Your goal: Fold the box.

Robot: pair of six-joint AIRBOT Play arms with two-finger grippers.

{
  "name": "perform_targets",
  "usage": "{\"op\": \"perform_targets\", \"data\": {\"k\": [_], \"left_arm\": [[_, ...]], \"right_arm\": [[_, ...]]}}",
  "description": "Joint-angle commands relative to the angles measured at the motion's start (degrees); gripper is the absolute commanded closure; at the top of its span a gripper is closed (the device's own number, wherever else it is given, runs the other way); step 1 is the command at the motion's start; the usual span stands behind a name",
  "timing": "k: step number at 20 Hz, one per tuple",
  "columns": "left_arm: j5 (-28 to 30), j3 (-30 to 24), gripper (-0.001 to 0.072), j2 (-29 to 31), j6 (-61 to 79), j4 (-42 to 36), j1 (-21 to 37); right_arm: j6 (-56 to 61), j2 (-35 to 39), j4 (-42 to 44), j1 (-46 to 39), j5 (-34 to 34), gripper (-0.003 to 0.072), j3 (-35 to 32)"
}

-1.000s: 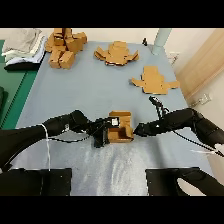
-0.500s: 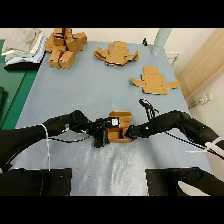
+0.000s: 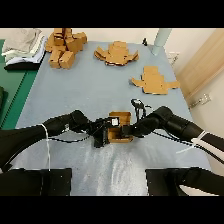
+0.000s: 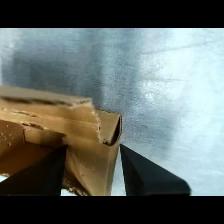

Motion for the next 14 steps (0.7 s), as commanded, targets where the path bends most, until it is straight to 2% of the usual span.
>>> {"op": "perform_targets", "data": {"k": [1, 2, 7, 12, 14], "left_arm": [[0.0, 0.1, 0.0257, 0.0, 0.0, 0.0, 0.0], [0.0, 0.1, 0.0257, 0.0, 0.0, 0.0, 0.0], [0.0, 0.1, 0.0258, 0.0, 0.0, 0.0, 0.0], [0.0, 0.1, 0.0258, 0.0, 0.0, 0.0, 0.0], [0.0, 0.1, 0.0257, 0.0, 0.0, 0.0, 0.0]], "right_arm": [[14.4, -2.0, -9.4, 4.7, -3.6, 0.0226, 2.9], [16.6, -3.0, -10.2, 5.6, -5.2, 0.0248, 3.5], [24.6, -9.1, -15.0, 9.1, -9.5, 0.0250, 7.8], [24.8, -10.8, -17.1, 9.2, -12.7, 0.0654, 9.6], [24.7, -10.8, -17.2, 9.1, -13.4, 0.0683, 9.6]]}}
